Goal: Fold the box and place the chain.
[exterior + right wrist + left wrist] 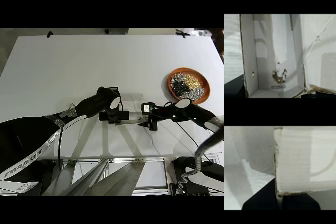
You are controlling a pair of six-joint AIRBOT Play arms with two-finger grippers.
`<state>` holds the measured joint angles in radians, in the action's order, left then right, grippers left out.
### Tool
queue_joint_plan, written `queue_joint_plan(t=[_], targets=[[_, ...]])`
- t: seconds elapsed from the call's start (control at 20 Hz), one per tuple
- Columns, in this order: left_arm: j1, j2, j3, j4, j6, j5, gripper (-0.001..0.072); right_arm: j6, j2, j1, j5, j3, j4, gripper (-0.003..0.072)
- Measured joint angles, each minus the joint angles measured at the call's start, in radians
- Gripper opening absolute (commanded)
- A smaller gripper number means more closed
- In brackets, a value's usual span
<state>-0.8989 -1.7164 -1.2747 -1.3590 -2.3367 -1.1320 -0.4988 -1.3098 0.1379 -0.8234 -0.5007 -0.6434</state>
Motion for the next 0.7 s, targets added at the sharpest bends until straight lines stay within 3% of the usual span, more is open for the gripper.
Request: queue_joint_plan(t=[0.1, 0.2, 0.25, 0.3, 0.4, 0.65, 0.7], targets=[[0.000, 0.000, 0.000, 0.000, 0.000, 0.002, 0.0069, 0.000, 0.000, 0.000, 0.000, 0.000, 0.000, 0.0398], [-0.002, 0.000, 0.000, 0.004, 0.006, 0.017, 0.0305, -0.002, 0.000, 0.000, 0.001, 0.000, -0.001, 0.0398], [-0.002, 0.000, 0.000, 0.008, 0.006, 0.024, 0.0317, -0.002, 0.000, 0.000, 0.001, 0.000, -0.001, 0.0398], [-0.002, 0.000, 0.000, 0.007, 0.006, 0.025, 0.0305, -0.002, 0.000, 0.000, 0.001, 0.000, -0.001, 0.0398], [-0.003, 0.000, 0.000, -0.001, 0.003, 0.015, 0.0007, -0.001, 0.000, 0.000, 0.001, 0.000, -0.001, 0.0398], [-0.010, 0.000, 0.000, -0.008, -0.002, 0.008, 0.0014, 0.001, 0.000, 0.000, 0.000, 0.000, 0.000, 0.0398], [-0.011, 0.001, 0.000, -0.008, -0.001, 0.009, 0.0049, 0.001, 0.000, 0.000, 0.000, 0.000, 0.000, 0.0398]])
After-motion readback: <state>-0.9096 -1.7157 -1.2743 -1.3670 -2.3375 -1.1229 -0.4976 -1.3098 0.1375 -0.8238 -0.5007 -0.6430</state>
